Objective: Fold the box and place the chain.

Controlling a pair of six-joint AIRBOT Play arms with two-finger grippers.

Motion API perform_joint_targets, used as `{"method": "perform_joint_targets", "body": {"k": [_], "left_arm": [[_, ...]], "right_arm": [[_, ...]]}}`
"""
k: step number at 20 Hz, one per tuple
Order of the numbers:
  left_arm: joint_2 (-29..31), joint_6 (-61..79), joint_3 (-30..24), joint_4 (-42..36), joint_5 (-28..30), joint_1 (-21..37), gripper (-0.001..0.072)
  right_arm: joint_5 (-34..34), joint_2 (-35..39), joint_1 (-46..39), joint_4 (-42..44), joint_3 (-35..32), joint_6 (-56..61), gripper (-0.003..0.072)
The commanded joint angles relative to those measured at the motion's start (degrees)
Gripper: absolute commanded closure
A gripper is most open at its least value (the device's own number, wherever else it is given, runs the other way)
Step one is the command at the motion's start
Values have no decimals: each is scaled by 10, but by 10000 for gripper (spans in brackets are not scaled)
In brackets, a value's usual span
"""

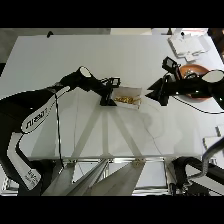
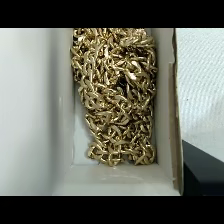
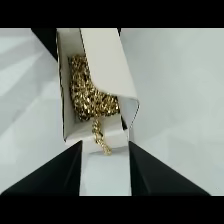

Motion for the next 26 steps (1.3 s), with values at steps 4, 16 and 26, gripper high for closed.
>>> {"method": "perform_joint_targets", "body": {"k": [4, 16, 26], "left_arm": [[0, 0, 0, 0, 0, 0, 559], [0, 0, 0, 0, 0, 0, 559], [0, 0, 0, 0, 0, 0, 559]], "right_arm": [[2, -83, 19, 0, -12, -118, 416], [-50, -124, 45, 3, -12, -124, 674], [-48, -41, 45, -52, -11, -94, 675]]}}
